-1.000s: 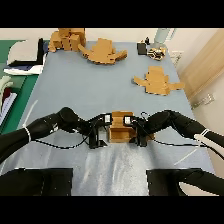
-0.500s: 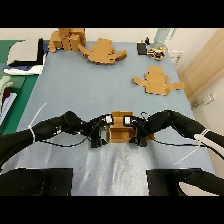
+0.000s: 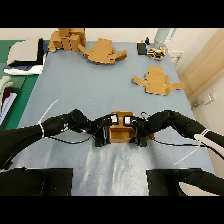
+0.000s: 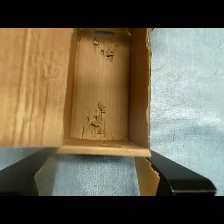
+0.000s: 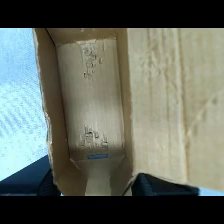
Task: Fold the box.
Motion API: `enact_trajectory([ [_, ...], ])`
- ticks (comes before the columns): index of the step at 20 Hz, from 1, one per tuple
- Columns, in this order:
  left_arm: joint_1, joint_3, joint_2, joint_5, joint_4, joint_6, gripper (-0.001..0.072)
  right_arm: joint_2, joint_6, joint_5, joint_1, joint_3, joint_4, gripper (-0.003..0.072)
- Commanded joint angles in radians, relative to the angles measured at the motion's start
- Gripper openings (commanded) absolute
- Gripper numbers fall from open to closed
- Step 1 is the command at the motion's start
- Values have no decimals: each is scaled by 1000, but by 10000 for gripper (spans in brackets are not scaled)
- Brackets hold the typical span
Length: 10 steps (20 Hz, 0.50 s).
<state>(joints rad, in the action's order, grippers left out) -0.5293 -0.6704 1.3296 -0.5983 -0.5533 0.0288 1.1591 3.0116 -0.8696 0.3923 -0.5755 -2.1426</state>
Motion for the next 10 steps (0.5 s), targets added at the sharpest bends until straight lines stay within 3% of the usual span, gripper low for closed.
enact_trajectory([
  [1, -7, -8, 11, -14, -4, 1, 703, -1, 0, 0, 0, -1, 0, 512],
  [10, -8, -53, 54, -60, -21, 8, 702, -1, 0, 0, 0, 0, 0, 512],
])
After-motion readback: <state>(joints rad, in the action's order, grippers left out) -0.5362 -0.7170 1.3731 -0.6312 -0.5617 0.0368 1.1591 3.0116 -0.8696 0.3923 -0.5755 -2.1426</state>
